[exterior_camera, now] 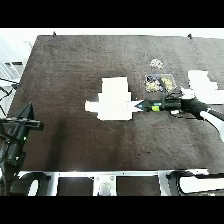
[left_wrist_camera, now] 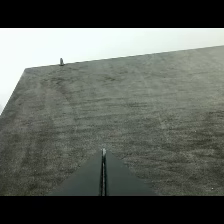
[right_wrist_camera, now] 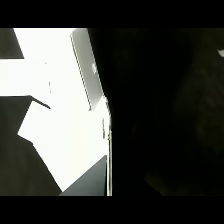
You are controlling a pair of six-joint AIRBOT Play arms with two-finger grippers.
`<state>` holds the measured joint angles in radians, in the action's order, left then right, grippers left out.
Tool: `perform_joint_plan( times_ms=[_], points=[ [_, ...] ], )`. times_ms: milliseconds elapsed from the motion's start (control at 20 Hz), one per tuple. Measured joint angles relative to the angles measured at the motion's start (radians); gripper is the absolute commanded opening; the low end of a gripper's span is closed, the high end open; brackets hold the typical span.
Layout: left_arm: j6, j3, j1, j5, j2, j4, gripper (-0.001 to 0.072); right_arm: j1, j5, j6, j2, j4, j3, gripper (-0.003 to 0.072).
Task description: Fold the box and place the chain.
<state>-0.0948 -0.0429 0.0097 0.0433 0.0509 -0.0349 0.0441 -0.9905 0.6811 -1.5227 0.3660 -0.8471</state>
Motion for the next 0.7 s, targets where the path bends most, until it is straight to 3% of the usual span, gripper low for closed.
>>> perform_joint_plan(
  times_ms=[450, 500, 550, 650, 700],
  points=[
    [0.003, 0.0, 0.0, 0.039, 0.0, 0.0, 0.0044, -0.126, 0.173, 0.025, -0.008, -0.019, -0.019, 0.0011],
    [0.003, 0.0, 0.0, 0.056, 0.0, 0.001, 0.0367, -0.135, 0.186, 0.018, -0.008, -0.017, -0.019, 0.0011],
    [0.004, 0.0, 0.0, 0.072, 0.0, 0.001, 0.0591, -0.143, 0.199, 0.013, -0.008, -0.017, -0.018, 0.0011],
    [0.024, -0.004, 0.0, 0.115, 0.0, 0.001, 0.0583, -0.154, 0.216, 0.005, -0.008, -0.016, -0.013, 0.0011],
    [0.042, -0.008, 0.0, 0.14, 0.0, 0.001, 0.0524, -0.158, 0.221, 0.0, -0.008, -0.017, -0.01, 0.0011]
  ],
)
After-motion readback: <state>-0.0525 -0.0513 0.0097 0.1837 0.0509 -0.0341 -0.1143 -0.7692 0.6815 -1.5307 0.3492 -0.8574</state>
